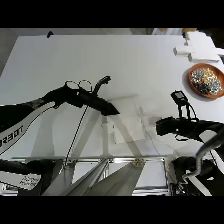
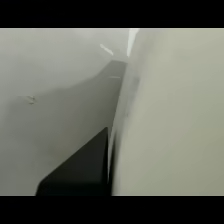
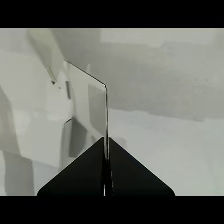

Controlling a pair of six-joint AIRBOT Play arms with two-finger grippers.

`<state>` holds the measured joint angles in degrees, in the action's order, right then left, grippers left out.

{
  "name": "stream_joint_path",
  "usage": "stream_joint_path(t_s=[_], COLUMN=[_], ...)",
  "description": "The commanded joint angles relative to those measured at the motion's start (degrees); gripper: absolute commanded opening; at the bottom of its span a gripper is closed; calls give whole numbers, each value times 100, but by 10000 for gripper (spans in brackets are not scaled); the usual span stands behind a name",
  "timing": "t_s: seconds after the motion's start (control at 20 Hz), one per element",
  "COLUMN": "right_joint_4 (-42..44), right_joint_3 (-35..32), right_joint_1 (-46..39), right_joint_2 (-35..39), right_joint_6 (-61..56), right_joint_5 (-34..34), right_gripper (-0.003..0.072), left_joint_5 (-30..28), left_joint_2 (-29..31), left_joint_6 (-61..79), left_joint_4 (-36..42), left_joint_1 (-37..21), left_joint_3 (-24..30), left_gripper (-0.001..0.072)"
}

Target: Fold the box and place the chain.

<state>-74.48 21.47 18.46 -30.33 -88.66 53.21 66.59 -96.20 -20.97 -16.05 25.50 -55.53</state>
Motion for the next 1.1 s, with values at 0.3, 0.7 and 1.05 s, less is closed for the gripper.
stream_joint_path(t_s=[0.3,0.7,1.05], right_joint_4=[122,127,170], right_joint_3=[380,863,863], right_joint_1=[2,4,4], right_joint_2=[9,20,20], right_joint_6=[39,61,59], right_joint_5=[264,374,544], right_gripper=[369,368,367], left_joint_5=[-70,-535,-1718], left_joint_2=[601,1021,1233], left_joint_6=[1604,1816,2863], left_joint_4=[-702,-1523,-986], left_joint_1=[39,511,798], left_joint_3=[-17,166,859], left_gripper=[0,-5,-4])
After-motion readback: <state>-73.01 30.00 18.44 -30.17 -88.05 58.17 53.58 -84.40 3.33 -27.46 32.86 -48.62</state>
